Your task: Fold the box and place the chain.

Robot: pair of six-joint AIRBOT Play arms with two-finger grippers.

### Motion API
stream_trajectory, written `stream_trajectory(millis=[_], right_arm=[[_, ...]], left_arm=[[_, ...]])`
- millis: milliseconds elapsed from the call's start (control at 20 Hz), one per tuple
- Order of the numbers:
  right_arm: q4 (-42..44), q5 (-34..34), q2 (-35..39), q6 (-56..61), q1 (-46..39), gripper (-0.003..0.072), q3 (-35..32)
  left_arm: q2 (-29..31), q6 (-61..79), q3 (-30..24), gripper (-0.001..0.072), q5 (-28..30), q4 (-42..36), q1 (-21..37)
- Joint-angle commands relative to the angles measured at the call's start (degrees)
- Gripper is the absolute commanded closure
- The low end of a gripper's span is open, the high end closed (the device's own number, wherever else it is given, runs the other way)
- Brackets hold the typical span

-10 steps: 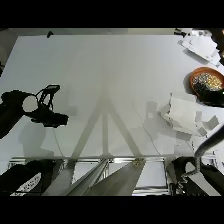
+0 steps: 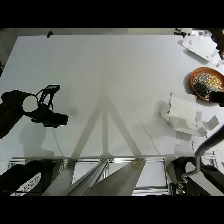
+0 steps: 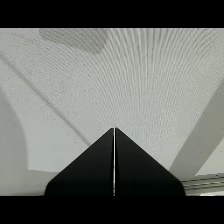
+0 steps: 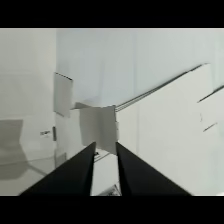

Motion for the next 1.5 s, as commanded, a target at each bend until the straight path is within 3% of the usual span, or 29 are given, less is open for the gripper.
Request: stream_trajectory(millis=[0,50,400,550,600,650,800,850,900,1050,1200,1450], right_arm=[[-4.07,3.74,-6.05,-1.25,-5.68,0.0187,0.26],[-3.82,5.11,-7.82,-3.26,-7.54,0.0074,0.26],[2.40,3.98,-15.85,-8.76,-11.37,0.0118,0.26],[6.19,4.09,-19.50,-9.38,-11.37,0.0171,0.24],[6.10,4.42,-20.48,-9.38,-11.37,0.0214,0.24],[5.20,4.92,-21.38,-9.38,-11.37,0.0304,0.24],[4.52,6.75,-23.39,-9.35,-11.37,0.0432,0.24],[4.72,7.74,-24.09,-9.38,-11.37,0.0521,0.24],[5.07,8.90,-24.72,-9.68,-11.37,0.0684,0.24],[15.15,10.23,-24.83,-13.33,-11.30,0.0681,0.24],[29.38,6.03,-22.86,-17.05,-7.89,0.0683,0.17],[33.83,-4.15,-15.02,-20.92,7.69,0.0683,-0.59]], left_arm=[[0.04,0.00,-0.02,0.0698,0.02,0.02,-0.04],[0.04,0.00,-0.02,0.0698,0.02,0.02,-0.04],[0.04,0.00,-0.02,0.0698,0.00,0.02,-0.04],[0.04,0.00,-0.02,0.0698,0.02,0.02,-0.04],[0.04,0.00,-0.02,0.0698,0.02,0.00,-0.04],[0.04,0.00,-0.02,0.0698,0.02,0.02,-0.04],[0.04,0.00,-0.02,0.0698,0.02,0.02,-0.04],[0.04,0.00,-0.02,0.0698,0.02,0.02,-0.04],[0.04,0.00,-0.02,0.0698,0.00,0.02,-0.04],[0.04,0.00,-0.02,0.0698,0.02,0.02,-0.04],[0.04,0.00,-0.02,0.0698,0.02,0.02,-0.04],[0.04,0.02,-0.02,0.0698,0.00,0.02,-0.04]])
